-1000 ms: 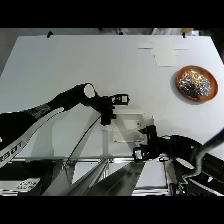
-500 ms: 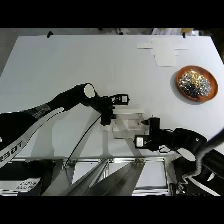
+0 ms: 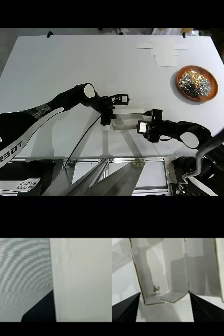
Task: Fold the box and place the chain.
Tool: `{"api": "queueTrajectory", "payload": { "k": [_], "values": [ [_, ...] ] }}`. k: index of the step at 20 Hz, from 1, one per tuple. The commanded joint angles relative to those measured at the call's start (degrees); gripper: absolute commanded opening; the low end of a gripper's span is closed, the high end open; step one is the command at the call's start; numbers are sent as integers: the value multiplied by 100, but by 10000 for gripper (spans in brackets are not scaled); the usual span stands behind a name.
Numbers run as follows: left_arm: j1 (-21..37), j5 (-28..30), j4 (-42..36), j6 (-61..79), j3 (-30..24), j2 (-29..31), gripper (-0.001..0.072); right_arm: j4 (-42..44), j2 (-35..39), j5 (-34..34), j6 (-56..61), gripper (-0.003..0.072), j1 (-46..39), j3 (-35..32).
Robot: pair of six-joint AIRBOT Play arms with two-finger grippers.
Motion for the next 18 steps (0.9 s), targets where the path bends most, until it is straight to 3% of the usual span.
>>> {"api": "queueTrajectory", "payload": {
  "k": [1,4,8,12,18],
  "values": [
    [-4,4,2,2,4,2,9,229,-192,48,-153,692,-415,129],
    [-4,4,2,2,4,2,9,723,-195,149,-420,692,-579,129],
    [-4,4,2,2,4,2,9,1792,-498,682,-1832,692,-1005,129],
    [-4,0,2,2,4,2,9,2308,-1012,1220,-2656,692,-1698,131],
    [-4,2,2,2,4,2,9,2964,-1471,1482,-3713,684,-2218,243]
  ]
}}
